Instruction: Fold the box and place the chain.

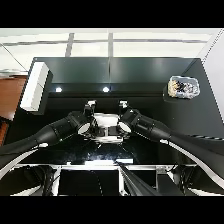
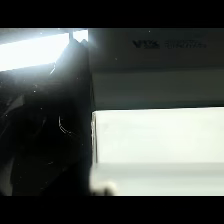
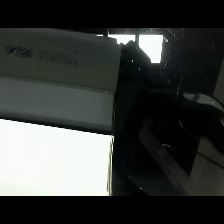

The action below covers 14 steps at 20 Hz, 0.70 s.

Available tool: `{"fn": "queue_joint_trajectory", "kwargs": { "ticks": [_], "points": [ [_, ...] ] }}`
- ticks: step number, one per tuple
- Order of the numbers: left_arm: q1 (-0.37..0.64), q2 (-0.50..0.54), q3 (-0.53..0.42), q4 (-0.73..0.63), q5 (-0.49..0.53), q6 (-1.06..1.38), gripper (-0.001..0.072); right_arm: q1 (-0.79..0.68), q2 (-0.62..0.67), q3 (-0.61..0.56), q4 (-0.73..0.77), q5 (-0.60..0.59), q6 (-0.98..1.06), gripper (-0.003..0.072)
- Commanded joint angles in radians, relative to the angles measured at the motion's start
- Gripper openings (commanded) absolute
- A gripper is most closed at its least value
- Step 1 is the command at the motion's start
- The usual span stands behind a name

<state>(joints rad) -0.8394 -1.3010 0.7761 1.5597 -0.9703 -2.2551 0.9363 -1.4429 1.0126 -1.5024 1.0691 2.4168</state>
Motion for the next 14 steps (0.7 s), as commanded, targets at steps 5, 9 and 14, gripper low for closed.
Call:
{"fn": "queue_joint_trajectory", "kwargs": {
  "ticks": [5,9,14],
  "points": [
    [0.0,0.0,0.0,0.003,0.001,0.004,0.0031,0.001,0.0,0.001,0.006,0.002,0.007,0.0278],
    [0.0,0.0,0.0,0.003,0.001,0.004,0.0031,0.001,0.0,0.004,0.01,0.003,0.007,0.0278],
    [0.0,0.0,0.0,0.003,0.001,0.004,0.0031,0.001,0.0,0.003,0.007,0.001,0.016,0.0276]
  ]
}}
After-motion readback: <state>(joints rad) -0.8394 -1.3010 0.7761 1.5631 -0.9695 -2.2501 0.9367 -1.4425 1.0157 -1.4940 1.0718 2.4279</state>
